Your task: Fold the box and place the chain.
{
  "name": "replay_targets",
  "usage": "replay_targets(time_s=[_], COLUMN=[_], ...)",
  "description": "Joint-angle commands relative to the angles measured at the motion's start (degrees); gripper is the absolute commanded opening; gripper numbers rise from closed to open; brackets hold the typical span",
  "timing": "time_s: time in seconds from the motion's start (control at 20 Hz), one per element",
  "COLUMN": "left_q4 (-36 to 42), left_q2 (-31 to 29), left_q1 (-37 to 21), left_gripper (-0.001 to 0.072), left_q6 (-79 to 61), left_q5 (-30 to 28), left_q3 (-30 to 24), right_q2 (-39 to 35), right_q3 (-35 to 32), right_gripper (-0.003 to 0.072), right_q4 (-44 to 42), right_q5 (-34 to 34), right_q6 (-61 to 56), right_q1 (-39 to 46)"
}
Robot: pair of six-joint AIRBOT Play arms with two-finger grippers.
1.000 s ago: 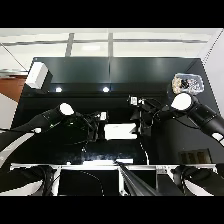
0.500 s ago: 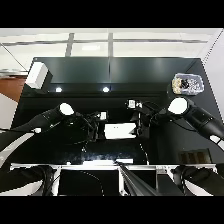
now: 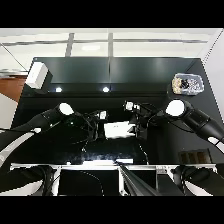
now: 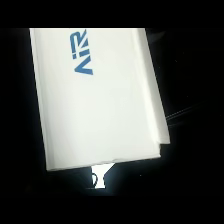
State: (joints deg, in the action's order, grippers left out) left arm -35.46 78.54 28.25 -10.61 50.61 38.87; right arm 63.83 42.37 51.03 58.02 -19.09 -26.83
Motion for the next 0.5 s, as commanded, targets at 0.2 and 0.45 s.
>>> replay_targets(time_s=[0.2,0.45], left_q4=[-0.1,-0.1], left_q2=[0.0,0.0], left_q1=[0.0,0.0], left_gripper=[0.0487,0.0488], left_q6=[-0.1,-0.1], left_q5=[0.2,0.2], left_q3=[0.0,0.0], right_q2=[-0.1,-0.1], right_q3=[0.3,2.5], right_gripper=[0.0353,0.0354], right_q4=[0.0,0.1], right_q5=[-0.2,-0.3], right_q6=[-0.8,-1.7], right_q1=[-0.1,-0.1])
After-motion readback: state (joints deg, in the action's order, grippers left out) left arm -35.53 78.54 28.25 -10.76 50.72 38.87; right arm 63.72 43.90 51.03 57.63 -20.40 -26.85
